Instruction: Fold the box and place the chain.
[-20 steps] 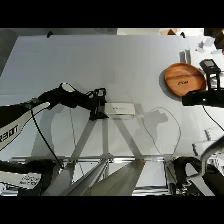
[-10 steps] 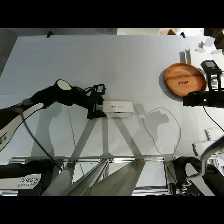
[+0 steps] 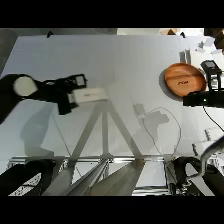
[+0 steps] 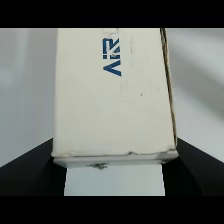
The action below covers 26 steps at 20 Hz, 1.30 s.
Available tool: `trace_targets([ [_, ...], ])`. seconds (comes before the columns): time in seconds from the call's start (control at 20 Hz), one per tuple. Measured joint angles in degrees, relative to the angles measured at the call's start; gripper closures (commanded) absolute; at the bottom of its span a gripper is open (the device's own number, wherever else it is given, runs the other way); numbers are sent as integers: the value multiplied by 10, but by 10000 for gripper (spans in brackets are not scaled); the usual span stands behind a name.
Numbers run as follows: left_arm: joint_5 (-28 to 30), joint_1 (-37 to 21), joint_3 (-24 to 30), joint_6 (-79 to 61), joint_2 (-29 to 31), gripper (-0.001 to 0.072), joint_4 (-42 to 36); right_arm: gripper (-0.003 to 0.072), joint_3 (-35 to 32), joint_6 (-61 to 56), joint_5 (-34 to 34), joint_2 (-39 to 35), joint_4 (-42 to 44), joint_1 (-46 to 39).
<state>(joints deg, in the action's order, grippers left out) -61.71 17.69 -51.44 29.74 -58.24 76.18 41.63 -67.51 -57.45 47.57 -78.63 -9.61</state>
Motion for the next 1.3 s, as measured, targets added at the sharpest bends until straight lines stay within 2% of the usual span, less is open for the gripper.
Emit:
trace_targets([
  [0.1, 1, -35, 0, 50, 41, 702, 51, 676, 0, 0, 0, 0, 0, 0],
  [0.25, 39, -108, 0, 118, 83, 704, 76, 676, 0, 0, 0, 0, 0, 0],
  [0.35, 96, -166, 2, 162, 98, 704, 55, 676, 0, 0, 0, 0, 0, 0],
  [0.45, 169, -213, 18, 186, 104, 705, -3, 676, 0, 0, 0, 0, 0, 0],
  [0.6, 296, -254, 83, 188, 104, 704, -106, 676, 0, 0, 0, 0, 0, 0],
  [0.75, 394, -270, 174, 174, 81, 702, -161, 676, 0, 0, 0, 0, 0, 0],
  [0.9, 470, -276, 244, 168, 47, 702, -183, 676, 0, 0, 0, 0, 0, 0],
  [1.05, 522, -279, 278, 165, 3, 702, -192, 676, 0, 0, 0, 0, 0, 0],
  [1.25, 551, -280, 292, 164, -53, 636, -197, 676, 0, 0, 0, 0, 0, 0],
  [1.3, 556, -280, 294, 164, -63, 461, -197, 676, 0, 0, 0, 0, 0, 0],
])
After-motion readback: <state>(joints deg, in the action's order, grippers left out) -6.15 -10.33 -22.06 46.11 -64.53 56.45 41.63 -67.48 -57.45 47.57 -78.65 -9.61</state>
